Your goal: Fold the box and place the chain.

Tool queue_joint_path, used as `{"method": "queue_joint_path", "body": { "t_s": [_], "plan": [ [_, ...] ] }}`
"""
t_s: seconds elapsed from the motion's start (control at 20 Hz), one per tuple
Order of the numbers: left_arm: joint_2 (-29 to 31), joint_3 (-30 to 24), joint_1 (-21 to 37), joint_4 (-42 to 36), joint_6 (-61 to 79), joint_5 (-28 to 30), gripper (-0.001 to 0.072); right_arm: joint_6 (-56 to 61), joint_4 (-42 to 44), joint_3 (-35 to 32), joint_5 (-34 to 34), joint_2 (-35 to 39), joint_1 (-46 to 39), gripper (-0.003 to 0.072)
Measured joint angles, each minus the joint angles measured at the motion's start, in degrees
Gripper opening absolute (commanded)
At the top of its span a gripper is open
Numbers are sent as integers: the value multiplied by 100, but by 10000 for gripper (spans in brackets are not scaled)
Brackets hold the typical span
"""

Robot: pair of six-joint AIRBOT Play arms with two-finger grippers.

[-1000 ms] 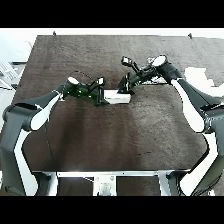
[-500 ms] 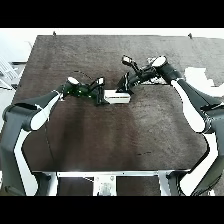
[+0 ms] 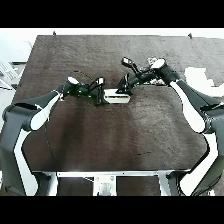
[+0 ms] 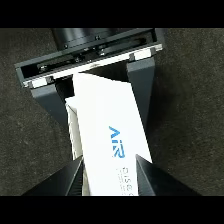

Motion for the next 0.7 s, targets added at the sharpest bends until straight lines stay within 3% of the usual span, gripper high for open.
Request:
{"method": "queue_joint_path", "body": {
  "t_s": [0.25,0.35,0.55,0.7],
  "plan": [
    [-2,0,0,7,2,-2,620,-35,66,-343,-42,11,17,388],
    [-2,0,0,9,13,-11,620,-68,48,-457,-59,7,31,457],
    [-2,0,-2,11,11,-13,620,-122,133,-544,-44,15,28,456],
    [-2,0,-2,7,9,-15,620,-181,221,-573,52,96,11,349]
  ]
}}
